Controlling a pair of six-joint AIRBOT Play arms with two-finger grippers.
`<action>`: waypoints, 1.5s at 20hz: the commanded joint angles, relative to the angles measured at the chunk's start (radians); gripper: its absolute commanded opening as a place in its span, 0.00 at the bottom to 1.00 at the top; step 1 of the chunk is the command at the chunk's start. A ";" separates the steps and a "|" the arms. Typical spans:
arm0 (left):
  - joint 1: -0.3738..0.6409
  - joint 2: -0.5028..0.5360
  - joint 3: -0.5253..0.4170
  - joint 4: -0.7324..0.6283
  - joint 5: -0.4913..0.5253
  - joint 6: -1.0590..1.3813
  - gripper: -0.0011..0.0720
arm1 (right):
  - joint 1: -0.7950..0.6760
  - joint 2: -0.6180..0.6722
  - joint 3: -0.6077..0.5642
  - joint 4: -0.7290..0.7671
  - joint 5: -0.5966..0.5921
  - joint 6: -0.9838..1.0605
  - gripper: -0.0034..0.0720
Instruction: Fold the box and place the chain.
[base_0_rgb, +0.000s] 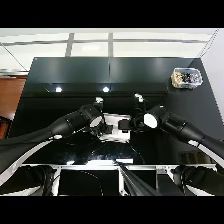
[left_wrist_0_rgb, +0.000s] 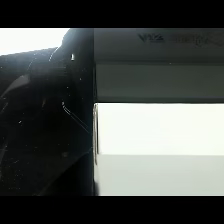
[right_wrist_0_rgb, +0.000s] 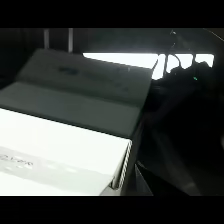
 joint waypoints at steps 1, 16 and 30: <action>0.000 0.000 0.000 0.001 0.002 -0.001 0.05 | 0.031 -0.012 0.011 -0.048 0.029 0.060 0.64; 0.000 0.000 0.000 0.000 0.002 -0.001 0.05 | 0.121 -0.114 0.129 -0.208 0.235 0.207 0.61; 0.000 0.000 0.000 0.000 0.001 -0.001 0.05 | 0.125 -0.177 0.142 -0.176 0.219 0.291 0.36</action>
